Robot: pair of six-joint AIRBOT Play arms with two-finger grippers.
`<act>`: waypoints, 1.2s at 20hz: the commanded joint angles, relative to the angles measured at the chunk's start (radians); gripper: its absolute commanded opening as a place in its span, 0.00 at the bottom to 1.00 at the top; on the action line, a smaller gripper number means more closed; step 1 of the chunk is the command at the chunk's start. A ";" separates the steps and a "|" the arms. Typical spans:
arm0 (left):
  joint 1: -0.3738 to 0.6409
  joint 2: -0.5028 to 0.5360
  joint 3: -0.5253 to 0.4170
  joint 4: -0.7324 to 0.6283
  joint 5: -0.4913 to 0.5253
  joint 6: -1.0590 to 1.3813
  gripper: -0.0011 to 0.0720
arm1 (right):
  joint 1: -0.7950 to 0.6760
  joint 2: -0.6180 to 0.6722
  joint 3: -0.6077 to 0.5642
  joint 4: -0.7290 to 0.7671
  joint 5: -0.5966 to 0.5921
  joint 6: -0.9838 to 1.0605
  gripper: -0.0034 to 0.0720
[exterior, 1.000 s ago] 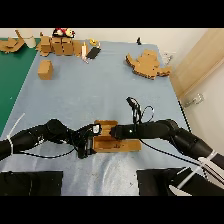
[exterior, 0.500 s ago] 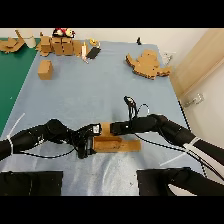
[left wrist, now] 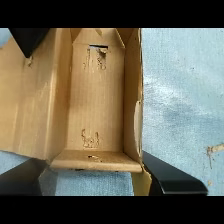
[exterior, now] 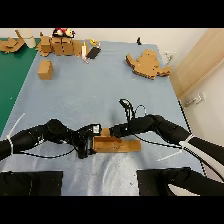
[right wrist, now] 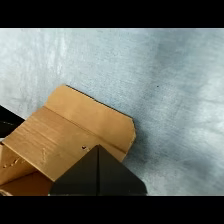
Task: Fold the box.
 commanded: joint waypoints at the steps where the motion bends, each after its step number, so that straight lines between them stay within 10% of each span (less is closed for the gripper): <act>1: 0.000 -0.001 0.000 0.000 0.001 0.000 0.85 | -0.002 0.003 0.002 -0.003 -0.006 -0.053 0.05; 8: 0.000 -0.001 0.000 0.000 0.000 0.000 0.85 | -0.002 0.196 0.022 -0.174 -0.076 -0.002 0.05; 15: 0.000 -0.001 0.000 0.000 0.001 0.000 0.85 | -0.001 0.442 0.016 -0.317 -0.420 0.053 0.05; 20: 0.000 -0.001 0.000 0.000 0.001 0.000 0.85 | 0.000 0.644 -0.103 -0.296 -0.581 -0.242 0.05; 22: 0.000 -0.001 0.000 0.000 0.001 0.000 0.85 | 0.000 0.656 -0.169 -0.297 -0.523 -0.387 0.77; 24: 0.000 -0.001 0.000 0.000 0.001 0.000 0.85 | 0.000 0.589 -0.204 -0.296 -0.424 -0.551 0.83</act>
